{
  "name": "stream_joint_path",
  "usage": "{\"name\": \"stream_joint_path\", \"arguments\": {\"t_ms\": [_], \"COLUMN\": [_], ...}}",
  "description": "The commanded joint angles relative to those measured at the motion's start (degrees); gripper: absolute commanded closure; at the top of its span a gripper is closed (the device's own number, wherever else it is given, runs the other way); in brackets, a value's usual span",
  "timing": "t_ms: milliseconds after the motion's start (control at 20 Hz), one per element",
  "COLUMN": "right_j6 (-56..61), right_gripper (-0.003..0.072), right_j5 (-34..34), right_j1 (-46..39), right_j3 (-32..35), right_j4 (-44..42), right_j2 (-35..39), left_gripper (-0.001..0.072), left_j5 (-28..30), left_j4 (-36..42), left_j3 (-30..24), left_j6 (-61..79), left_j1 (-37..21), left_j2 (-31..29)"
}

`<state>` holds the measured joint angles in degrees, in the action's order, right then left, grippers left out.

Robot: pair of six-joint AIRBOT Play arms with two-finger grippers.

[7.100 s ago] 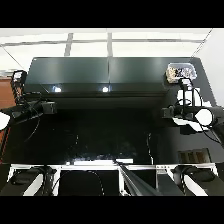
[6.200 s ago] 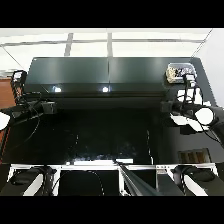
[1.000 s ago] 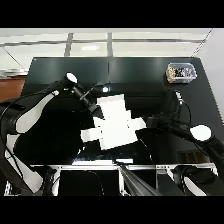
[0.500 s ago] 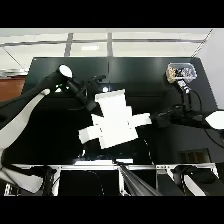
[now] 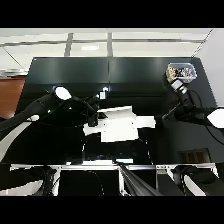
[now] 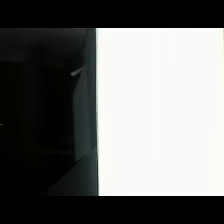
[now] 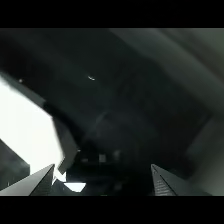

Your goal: Fold the box and place the chain.

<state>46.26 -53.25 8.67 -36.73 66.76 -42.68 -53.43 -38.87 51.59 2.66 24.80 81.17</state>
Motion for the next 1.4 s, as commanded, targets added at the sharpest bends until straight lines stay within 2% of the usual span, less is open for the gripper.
{"name": "stream_joint_path", "arguments": {"t_ms": [0,100,300,450,700,850,1050,1200,1350], "right_j6": [-16.00,-17.94,-27.30,-33.90,-42.69,-42.66,-42.60,-41.62,-41.44], "right_gripper": [-0.0020,-0.0020,-0.0020,-0.0020,-0.0019,-0.0019,-0.0019,-0.0019,-0.0019], "right_j5": [-1.27,1.16,8.50,4.61,8.74,11.23,15.32,4.81,6.95], "right_j1": [5.31,8.33,14.84,17.90,21.66,23.63,23.69,17.38,14.34], "right_j3": [1.11,4.33,10.05,10.51,10.51,10.51,10.19,4.85,3.89], "right_j4": [-0.83,-1.62,-9.40,-11.96,-19.21,-19.87,-25.31,-25.07,-25.38], "right_j2": [-0.17,-0.66,-3.13,-8.92,-14.56,-15.26,-16.46,-16.41,-16.35], "left_gripper": [0.0683,0.0683,0.0683,0.0683,0.0683,0.0682,0.0683,0.0683,0.0683], "left_j5": [2.36,-0.17,-0.17,-1.68,-2.01,-2.12,-2.25,-2.25,-2.29], "left_j4": [-4.48,-4.61,-4.76,-4.79,-4.79,-4.79,-4.79,-4.81,-4.79], "left_j3": [1.33,2.93,3.43,3.48,3.48,3.48,3.48,3.48,3.48], "left_j6": [4.09,4.15,2.89,2.86,2.86,2.86,2.86,2.89,2.86], "left_j1": [2.14,2.60,2.69,2.71,2.71,2.71,2.71,2.71,2.71], "left_j2": [2.80,4.26,4.52,4.52,4.52,4.52,4.52,4.52,4.52]}}
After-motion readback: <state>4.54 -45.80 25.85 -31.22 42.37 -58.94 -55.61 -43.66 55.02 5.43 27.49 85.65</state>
